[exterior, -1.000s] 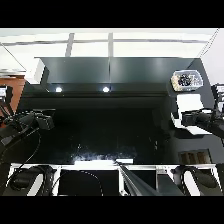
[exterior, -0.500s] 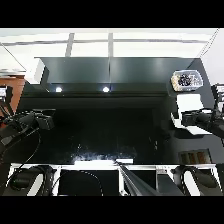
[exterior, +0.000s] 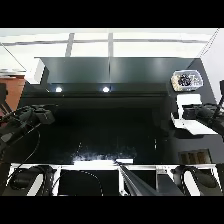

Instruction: Fold the box and place the chain.

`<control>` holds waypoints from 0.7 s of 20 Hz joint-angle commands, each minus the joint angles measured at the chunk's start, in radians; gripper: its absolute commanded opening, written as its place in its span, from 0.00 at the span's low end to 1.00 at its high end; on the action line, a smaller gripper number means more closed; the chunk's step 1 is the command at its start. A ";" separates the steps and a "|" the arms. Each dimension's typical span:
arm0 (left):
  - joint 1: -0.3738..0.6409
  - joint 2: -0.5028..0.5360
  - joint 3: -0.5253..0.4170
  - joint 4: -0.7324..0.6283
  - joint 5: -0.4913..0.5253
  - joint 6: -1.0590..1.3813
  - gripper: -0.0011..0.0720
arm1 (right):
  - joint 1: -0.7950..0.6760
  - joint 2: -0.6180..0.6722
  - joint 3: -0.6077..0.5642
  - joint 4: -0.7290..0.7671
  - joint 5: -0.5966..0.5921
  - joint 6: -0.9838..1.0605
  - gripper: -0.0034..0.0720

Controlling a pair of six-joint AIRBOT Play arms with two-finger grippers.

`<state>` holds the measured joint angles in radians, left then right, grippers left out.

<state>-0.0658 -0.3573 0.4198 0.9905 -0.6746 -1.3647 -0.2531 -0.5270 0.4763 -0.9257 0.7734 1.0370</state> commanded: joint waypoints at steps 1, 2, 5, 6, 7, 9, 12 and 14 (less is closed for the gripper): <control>-0.030 -0.077 -0.004 -0.094 0.048 0.056 0.99 | 0.001 0.000 -0.002 0.077 -0.065 0.002 1.00; -0.051 -0.117 -0.004 -0.093 0.054 0.056 0.99 | 0.000 -0.002 -0.003 0.065 -0.087 0.003 1.00; -0.103 -0.242 0.005 -0.091 0.058 0.091 0.99 | -0.033 -0.046 0.008 -0.138 -0.193 0.206 1.00; -0.112 -0.278 0.013 -0.091 0.059 0.095 0.99 | -0.072 -0.079 0.034 -0.243 -0.219 0.323 1.00; -0.115 -0.315 0.024 -0.090 0.057 0.095 0.99 | -0.129 -0.127 0.082 -0.335 -0.232 0.395 1.00; -0.113 -0.373 0.056 -0.068 0.042 0.095 0.99 | -0.264 -0.269 0.220 -0.430 -0.222 0.408 1.00; -0.113 -0.417 0.102 -0.051 0.047 0.141 0.99 | -0.486 -0.534 0.467 -0.424 -0.123 0.494 1.00; -0.113 -0.421 0.121 -0.051 0.056 0.180 0.99 | -0.603 -0.697 0.626 -0.410 0.040 0.496 1.00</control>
